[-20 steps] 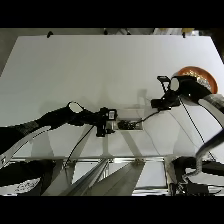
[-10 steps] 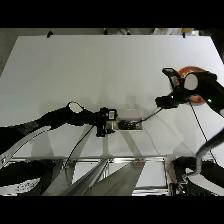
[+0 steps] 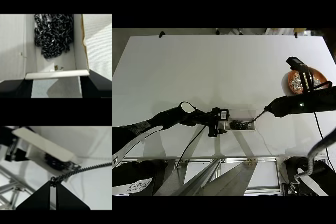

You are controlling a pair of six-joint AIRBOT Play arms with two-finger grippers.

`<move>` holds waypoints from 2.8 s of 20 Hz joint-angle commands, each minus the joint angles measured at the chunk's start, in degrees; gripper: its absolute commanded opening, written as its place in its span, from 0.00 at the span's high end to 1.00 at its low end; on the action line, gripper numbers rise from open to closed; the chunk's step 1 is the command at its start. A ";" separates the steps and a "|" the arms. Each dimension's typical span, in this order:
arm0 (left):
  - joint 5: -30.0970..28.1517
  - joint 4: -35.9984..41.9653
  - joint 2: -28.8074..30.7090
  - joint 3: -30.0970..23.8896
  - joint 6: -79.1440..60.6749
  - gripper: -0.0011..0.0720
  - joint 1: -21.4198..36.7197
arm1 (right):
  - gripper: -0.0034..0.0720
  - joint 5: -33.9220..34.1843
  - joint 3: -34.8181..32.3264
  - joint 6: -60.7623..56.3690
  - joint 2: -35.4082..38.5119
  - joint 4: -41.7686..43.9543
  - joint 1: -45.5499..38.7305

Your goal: Fold the box and place the chain.

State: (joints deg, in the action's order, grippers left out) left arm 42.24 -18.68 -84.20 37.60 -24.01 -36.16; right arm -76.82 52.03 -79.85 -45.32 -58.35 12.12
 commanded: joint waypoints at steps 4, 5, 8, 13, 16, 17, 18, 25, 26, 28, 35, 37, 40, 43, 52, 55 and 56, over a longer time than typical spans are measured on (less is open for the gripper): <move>0.00 -0.02 0.00 0.04 -0.02 0.45 0.00 | 0.93 10.21 -0.31 1.92 2.21 2.64 15.04; 0.00 -0.02 0.00 0.04 -0.02 0.45 0.00 | 0.93 12.50 -0.31 0.33 2.12 -1.49 18.53; 0.00 -0.02 0.00 0.02 -0.02 0.45 0.00 | 0.93 14.91 -0.66 -7.89 0.24 -13.99 24.85; 0.00 -0.02 0.00 0.04 -0.02 0.45 0.00 | 0.93 19.21 -4.09 -8.15 -7.93 -14.60 28.39; 0.00 -0.02 0.00 0.04 -0.02 0.45 0.00 | 0.65 18.88 -4.22 -6.84 -12.31 -14.73 28.59; 0.00 -0.02 0.00 0.04 -0.02 0.45 0.00 | 0.63 19.26 -4.20 -6.45 -12.72 -14.73 28.59; 0.00 -0.02 0.00 0.04 -0.02 0.45 0.00 | 0.63 19.47 -4.17 -5.09 -12.63 -14.71 28.57; -0.02 -0.02 0.00 0.04 -0.04 0.45 0.00 | 0.50 11.19 2.67 0.00 -7.02 -22.77 22.36; 0.00 -0.02 0.00 0.04 -0.02 0.45 0.00 | 0.61 11.13 2.67 -1.14 -6.21 -25.33 19.41; -0.02 -0.02 0.00 0.04 -0.02 0.45 0.00 | 0.65 11.37 2.60 -3.87 -6.01 -27.80 12.83; 0.00 -0.02 0.00 0.04 -0.02 0.45 0.00 | 0.65 23.30 -2.75 -4.35 -12.11 -27.82 0.22; 0.00 -0.02 0.00 0.04 -0.02 0.45 0.00 | 0.52 24.13 -3.28 -4.35 -17.46 -28.09 -0.22; 0.00 -0.02 0.00 0.04 -0.02 0.45 0.00 | 0.42 25.00 -3.28 -4.42 -25.05 -29.94 -0.22; -0.02 -0.02 0.00 0.04 -0.02 0.45 0.00 | 0.45 24.52 -3.30 -8.35 -29.42 -33.44 -0.22; 0.00 -0.02 0.00 0.04 -0.02 0.45 0.00 | 0.54 23.93 -3.43 -8.76 -33.94 -33.51 -0.22; 0.00 -0.02 0.00 0.04 -0.02 0.45 0.00 | 0.74 24.87 -3.43 -8.85 -34.01 -33.42 -0.22; 0.00 -0.02 0.00 0.04 -0.02 0.45 0.00 | 0.75 24.90 -3.45 -8.85 -34.01 -33.38 -0.22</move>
State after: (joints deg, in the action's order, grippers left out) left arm 42.24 -18.68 -84.20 37.60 -24.01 -36.16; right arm -52.53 48.62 -88.55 -78.89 -91.77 11.92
